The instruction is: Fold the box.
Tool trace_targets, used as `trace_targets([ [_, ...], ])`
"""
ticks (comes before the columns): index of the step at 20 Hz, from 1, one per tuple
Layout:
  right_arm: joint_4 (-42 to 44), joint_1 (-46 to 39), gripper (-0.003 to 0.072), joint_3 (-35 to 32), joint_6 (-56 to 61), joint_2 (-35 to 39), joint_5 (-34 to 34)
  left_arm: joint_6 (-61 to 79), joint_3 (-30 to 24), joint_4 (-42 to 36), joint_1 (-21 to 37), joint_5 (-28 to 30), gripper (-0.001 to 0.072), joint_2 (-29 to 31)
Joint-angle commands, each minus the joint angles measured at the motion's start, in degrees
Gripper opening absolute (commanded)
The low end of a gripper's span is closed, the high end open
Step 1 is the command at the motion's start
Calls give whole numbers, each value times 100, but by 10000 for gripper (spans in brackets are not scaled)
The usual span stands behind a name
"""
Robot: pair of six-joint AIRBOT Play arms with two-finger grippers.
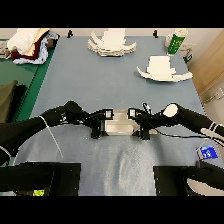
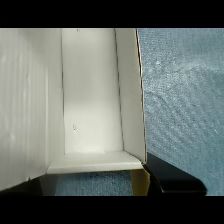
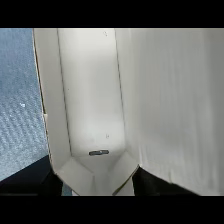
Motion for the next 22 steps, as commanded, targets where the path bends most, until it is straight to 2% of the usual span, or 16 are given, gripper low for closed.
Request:
trace_targets([
  [1,9,2,527,2,2,0,0,2,-4,2,-4,2,604,0],
  [11,44,2,527,2,326,2,-2,2,-4,2,-4,0,604,0],
  [12,42,2,542,13,326,7,-4,2,-4,2,-4,2,604,0],
  [13,24,2,660,44,330,9,0,2,-4,2,-4,2,604,0],
  [15,-81,2,673,101,616,68,2,2,-4,2,-4,0,605,0],
  [18,-769,2,673,118,1274,367,131,2,-4,2,-4,2,604,0],
  [22,-1923,2,673,118,3047,1010,817,0,-4,2,-4,2,604,0],
])
